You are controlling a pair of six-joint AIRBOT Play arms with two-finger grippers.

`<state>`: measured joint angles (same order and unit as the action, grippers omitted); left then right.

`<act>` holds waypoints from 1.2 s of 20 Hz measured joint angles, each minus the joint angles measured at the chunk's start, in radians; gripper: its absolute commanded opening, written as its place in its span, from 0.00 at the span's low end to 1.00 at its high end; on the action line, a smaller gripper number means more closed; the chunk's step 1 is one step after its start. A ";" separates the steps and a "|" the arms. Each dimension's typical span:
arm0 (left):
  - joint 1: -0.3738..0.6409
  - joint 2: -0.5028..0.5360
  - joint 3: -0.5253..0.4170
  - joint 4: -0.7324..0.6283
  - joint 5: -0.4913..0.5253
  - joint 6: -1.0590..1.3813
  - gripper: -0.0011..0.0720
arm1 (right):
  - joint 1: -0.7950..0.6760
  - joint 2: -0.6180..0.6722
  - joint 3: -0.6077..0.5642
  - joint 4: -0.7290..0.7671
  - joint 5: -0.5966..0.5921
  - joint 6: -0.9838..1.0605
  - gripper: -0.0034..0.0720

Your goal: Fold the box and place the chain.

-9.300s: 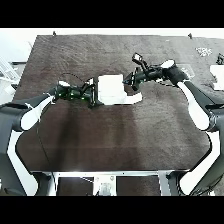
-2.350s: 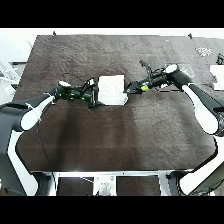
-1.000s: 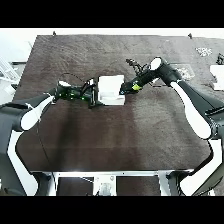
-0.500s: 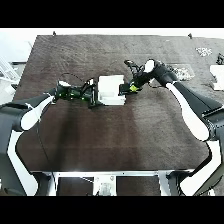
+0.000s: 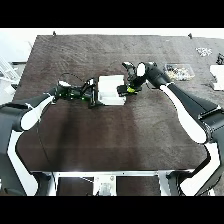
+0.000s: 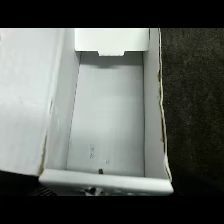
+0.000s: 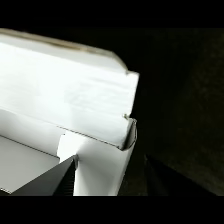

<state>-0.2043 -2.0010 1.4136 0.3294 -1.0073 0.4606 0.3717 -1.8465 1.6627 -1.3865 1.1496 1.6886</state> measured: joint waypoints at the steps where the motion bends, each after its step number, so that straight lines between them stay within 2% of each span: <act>1: 0.000 0.000 0.000 0.000 0.000 0.000 0.65 | 0.009 0.000 0.000 -0.023 0.000 0.018 0.72; 5: 0.000 0.000 0.000 0.000 0.000 0.000 0.65 | 0.042 0.000 0.005 -0.117 0.006 0.085 0.72; 7: 0.000 0.000 0.000 0.000 0.000 0.000 0.65 | 0.053 -0.001 0.013 -0.146 0.013 0.114 0.62; 16: 0.000 0.000 0.000 0.000 0.000 0.000 0.65 | 0.086 -0.063 0.095 -0.199 0.073 0.183 0.63; 24: 0.000 0.000 0.000 0.000 -0.002 0.000 0.65 | 0.093 -0.086 0.115 -0.274 0.126 0.230 0.63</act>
<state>-0.2039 -2.0010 1.4136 0.3290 -1.0092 0.4606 0.4648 -1.9327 1.7779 -1.6600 1.2758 1.9182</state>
